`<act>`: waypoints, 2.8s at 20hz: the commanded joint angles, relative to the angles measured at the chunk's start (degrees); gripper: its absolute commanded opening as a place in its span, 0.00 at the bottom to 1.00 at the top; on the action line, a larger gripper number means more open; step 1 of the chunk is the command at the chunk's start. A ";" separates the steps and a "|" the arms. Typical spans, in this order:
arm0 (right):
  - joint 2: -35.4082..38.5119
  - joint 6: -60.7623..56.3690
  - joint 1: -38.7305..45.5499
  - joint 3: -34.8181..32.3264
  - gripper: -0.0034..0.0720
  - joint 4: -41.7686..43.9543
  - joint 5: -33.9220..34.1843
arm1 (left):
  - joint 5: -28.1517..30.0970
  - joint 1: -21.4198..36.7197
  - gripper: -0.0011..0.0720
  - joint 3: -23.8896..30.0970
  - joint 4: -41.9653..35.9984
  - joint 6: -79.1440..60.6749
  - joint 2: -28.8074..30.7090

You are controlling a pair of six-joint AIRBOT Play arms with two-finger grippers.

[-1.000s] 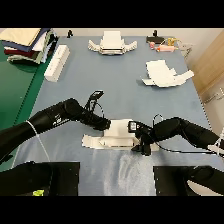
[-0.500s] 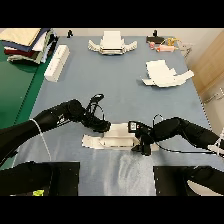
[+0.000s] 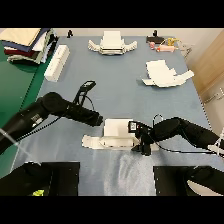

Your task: Fold the box.

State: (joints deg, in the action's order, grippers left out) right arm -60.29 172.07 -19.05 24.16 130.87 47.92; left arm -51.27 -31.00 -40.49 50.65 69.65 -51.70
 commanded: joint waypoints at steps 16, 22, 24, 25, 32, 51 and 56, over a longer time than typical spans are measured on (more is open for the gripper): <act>0.00 -0.07 0.02 0.07 0.63 0.00 0.04 | -3.17 -6.12 0.98 16.04 4.68 -49.66 14.86; 0.00 -0.07 0.02 0.07 0.63 0.00 0.02 | 9.77 -12.59 0.98 16.26 4.68 -52.28 3.48; 0.00 -0.07 0.02 0.07 0.63 0.00 0.02 | 11.98 -12.59 0.97 16.00 4.42 -52.33 1.53; 0.00 -0.07 0.02 0.07 0.63 0.00 0.02 | 12.41 -12.59 0.82 15.50 4.20 -52.35 0.81; 0.00 -0.07 0.02 0.07 0.63 0.00 0.04 | 12.09 -12.61 0.31 12.94 -0.68 -54.18 -1.38; 0.00 -0.07 0.02 0.07 0.63 0.00 0.04 | 14.64 -16.06 0.70 12.94 -6.12 -56.33 -3.32; 0.00 -0.07 0.02 0.07 0.63 0.00 0.02 | 13.33 -16.00 0.69 12.94 -5.55 -54.27 -2.75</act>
State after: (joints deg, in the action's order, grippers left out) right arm -60.29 172.03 -19.07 24.18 130.85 47.97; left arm -36.73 -47.05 -27.53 44.58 14.44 -54.85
